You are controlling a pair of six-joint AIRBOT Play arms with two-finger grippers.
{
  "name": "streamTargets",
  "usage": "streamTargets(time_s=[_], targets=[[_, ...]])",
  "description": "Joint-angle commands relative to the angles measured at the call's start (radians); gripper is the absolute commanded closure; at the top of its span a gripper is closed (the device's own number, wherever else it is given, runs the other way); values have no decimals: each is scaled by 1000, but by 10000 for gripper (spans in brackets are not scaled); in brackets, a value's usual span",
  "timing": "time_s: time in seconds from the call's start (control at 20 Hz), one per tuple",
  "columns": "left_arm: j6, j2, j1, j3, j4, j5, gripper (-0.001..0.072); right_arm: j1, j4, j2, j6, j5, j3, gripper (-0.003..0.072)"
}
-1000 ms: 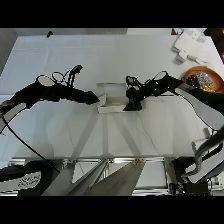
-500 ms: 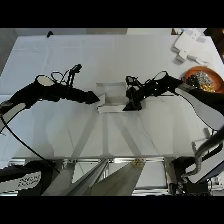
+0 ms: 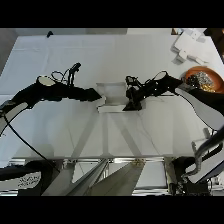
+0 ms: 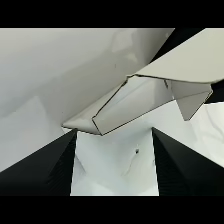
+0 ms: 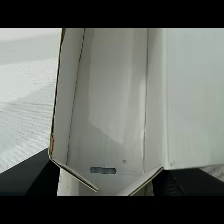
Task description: Fold the box and place the chain.
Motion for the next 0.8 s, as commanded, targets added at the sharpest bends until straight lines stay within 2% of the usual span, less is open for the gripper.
streamTargets(time_s=[0.0,0.25,0.45,0.75], targets=[[0,-32,-35,0,0,-27,184,0,0,0,0,0,1,285],[-38,-41,-60,0,0,61,184,0,0,0,0,0,1,285],[-114,-41,-60,0,13,75,186,0,0,0,0,0,1,285],[-273,-41,-60,0,188,70,187,0,0,0,0,0,1,285]])
